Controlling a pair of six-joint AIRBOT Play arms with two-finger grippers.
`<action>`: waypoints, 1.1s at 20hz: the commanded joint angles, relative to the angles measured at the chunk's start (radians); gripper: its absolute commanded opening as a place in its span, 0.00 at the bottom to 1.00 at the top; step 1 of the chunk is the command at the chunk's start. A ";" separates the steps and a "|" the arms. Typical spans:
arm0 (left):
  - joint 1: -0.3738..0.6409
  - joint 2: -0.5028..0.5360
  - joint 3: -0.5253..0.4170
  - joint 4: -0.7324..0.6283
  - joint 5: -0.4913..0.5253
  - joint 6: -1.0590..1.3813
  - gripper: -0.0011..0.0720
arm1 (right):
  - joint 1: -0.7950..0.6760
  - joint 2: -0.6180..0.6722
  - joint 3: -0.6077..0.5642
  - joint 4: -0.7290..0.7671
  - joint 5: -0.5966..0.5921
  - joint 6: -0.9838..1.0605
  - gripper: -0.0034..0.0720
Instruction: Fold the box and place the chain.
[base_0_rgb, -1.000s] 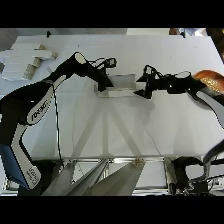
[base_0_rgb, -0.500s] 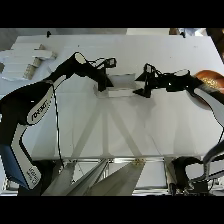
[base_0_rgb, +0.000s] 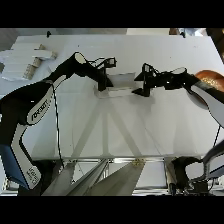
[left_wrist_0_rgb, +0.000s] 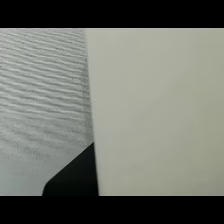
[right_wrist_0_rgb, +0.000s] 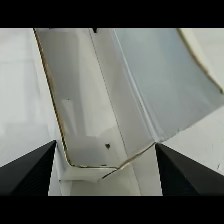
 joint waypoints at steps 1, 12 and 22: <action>-0.001 0.000 0.000 0.000 -0.004 0.000 0.03 | 0.010 -0.021 0.033 -0.006 0.055 -0.001 0.96; -0.001 0.000 0.000 0.000 -0.004 0.000 0.03 | 0.036 -0.021 0.018 -0.133 0.162 0.142 0.96; -0.001 0.000 0.000 0.000 -0.004 0.000 0.03 | 0.058 -0.017 -0.041 0.029 0.066 0.165 0.96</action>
